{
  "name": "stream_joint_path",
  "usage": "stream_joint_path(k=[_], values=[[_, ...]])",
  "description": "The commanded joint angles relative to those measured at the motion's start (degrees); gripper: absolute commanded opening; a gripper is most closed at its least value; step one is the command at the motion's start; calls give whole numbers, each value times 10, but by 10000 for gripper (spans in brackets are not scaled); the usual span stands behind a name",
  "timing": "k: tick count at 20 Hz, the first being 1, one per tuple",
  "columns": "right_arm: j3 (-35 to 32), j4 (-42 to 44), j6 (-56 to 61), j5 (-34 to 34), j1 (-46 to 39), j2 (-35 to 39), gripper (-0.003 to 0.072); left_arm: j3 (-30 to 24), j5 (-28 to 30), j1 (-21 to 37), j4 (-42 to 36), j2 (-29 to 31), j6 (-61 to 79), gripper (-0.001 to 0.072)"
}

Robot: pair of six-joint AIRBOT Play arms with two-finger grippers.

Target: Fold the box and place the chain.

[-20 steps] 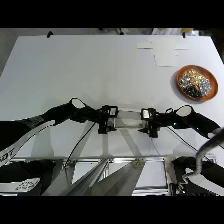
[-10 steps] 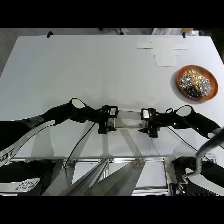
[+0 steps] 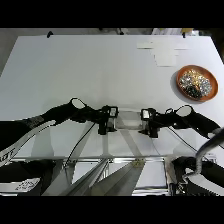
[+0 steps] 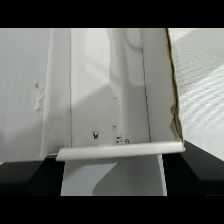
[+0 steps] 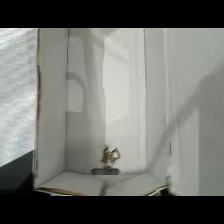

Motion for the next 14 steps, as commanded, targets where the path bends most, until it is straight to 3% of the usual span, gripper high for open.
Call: stream_joint_path(k=[1,6,12,13,14], values=[[0,-20,24,12,-1,3,693,0,5,0,-3,0,0,208],[0,-94,122,16,-1,39,688,0,5,0,-3,0,0,208],[0,-210,192,62,-1,140,633,0,5,0,-3,0,0,208],[0,-235,212,70,-1,159,593,0,5,0,-3,0,0,208],[0,-258,227,79,-1,178,504,0,5,0,-3,0,0,208]])
